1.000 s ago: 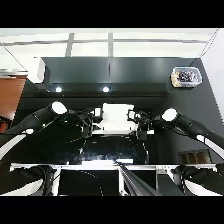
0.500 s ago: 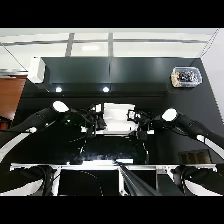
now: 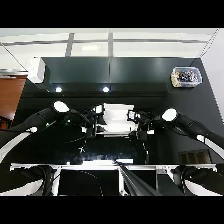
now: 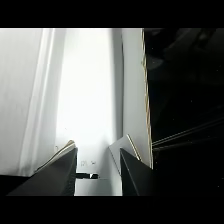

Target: Fold the box and place the chain.

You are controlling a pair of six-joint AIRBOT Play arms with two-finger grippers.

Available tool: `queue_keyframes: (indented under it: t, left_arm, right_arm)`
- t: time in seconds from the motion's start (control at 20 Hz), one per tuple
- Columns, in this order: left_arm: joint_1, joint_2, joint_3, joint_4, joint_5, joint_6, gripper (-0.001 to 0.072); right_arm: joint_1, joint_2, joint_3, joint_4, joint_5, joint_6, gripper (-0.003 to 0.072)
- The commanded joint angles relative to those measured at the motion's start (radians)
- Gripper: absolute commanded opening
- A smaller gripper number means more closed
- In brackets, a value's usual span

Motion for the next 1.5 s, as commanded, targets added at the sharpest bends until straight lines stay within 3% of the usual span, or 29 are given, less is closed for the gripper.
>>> queue_keyframes:
  t: [0.0,0.1,0.2,0.25,0.3,0.35,0.5,0.7,0.85,1.0,1.2,1.45]
  left_arm:
    - [0.000,0.000,0.000,0.010,-0.001,-0.024,0.0326]
    - [0.000,0.003,0.000,0.010,-0.002,-0.024,0.0121]
    - [0.000,0.003,0.000,0.010,-0.002,-0.028,0.0384]
    - [0.000,0.003,0.000,0.011,-0.002,-0.031,0.0377]
    - [0.001,0.003,0.000,0.011,-0.002,-0.031,0.0241]
    - [0.003,0.007,0.000,0.012,-0.003,-0.031,0.0020]
    - [0.061,0.082,0.000,0.089,0.002,-0.142,0.0025]
    - [0.363,0.221,0.000,0.181,-0.013,-0.583,0.0026]
    - [0.604,0.228,-0.001,0.185,-0.175,-0.888,0.0026]
    - [0.721,0.202,-0.039,0.201,-0.224,-1.256,0.0026]
    - [0.683,0.125,-0.105,0.203,-0.268,-1.335,0.0026]
    - [0.507,-0.042,-0.105,0.133,-0.290,-1.320,0.0026]
  right_arm:
    - [0.001,0.000,0.000,0.001,0.000,0.001,0.0403]
    - [0.001,0.000,0.000,0.000,0.000,0.001,0.0404]
    - [0.001,0.000,0.000,0.000,0.000,0.001,0.0404]
    - [0.001,0.000,0.000,0.000,0.000,0.001,0.0404]
    - [0.001,0.000,0.000,0.000,0.000,0.001,0.0404]
    - [0.001,0.000,0.000,0.000,0.000,0.001,0.0404]
    - [0.001,0.000,0.000,0.000,-0.006,0.001,0.0404]
    - [0.001,0.000,0.000,0.000,-0.016,0.001,0.0404]
    - [0.001,0.000,0.000,0.000,-0.016,0.001,0.0404]
    - [0.001,0.000,0.000,0.000,-0.011,0.001,0.0403]
    - [0.001,0.000,0.000,0.000,-0.011,0.001,0.0404]
    - [0.001,0.000,0.000,0.000,-0.011,0.001,0.0404]
